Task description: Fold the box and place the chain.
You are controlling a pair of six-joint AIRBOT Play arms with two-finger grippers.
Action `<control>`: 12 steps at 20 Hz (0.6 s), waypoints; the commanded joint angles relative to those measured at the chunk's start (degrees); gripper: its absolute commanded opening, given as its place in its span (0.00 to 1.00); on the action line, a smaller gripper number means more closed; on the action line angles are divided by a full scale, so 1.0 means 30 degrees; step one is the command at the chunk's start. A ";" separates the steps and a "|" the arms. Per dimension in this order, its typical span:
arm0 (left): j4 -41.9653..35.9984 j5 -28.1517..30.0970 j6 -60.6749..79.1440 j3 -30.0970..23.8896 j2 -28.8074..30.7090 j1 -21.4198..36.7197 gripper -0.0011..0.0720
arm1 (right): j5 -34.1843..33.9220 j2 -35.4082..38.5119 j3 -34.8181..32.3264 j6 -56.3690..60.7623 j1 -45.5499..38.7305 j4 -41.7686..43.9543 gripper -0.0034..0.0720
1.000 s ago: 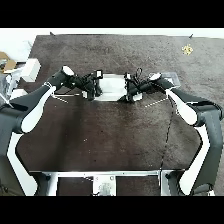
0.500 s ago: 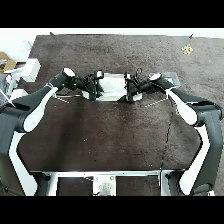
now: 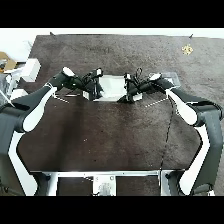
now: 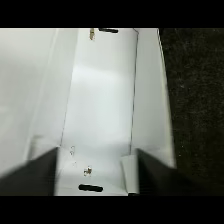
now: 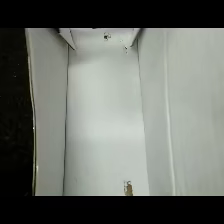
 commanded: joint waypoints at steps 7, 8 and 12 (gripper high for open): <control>0.0036 -0.5479 -0.4940 0.1778 0.0262 0.2404 0.03 | 0.0015 -0.0007 -0.0007 -0.0051 0.0015 -0.0015 0.64; 0.0051 -0.6441 -0.6586 0.2433 0.0277 0.2659 0.03 | 0.0022 -0.0007 -0.0007 -0.0051 0.0015 -0.0015 0.64; 0.0160 -0.6200 -1.3151 0.5056 0.0277 0.3155 0.03 | 0.0015 -0.0007 -0.0007 -0.0051 0.0015 -0.0022 0.64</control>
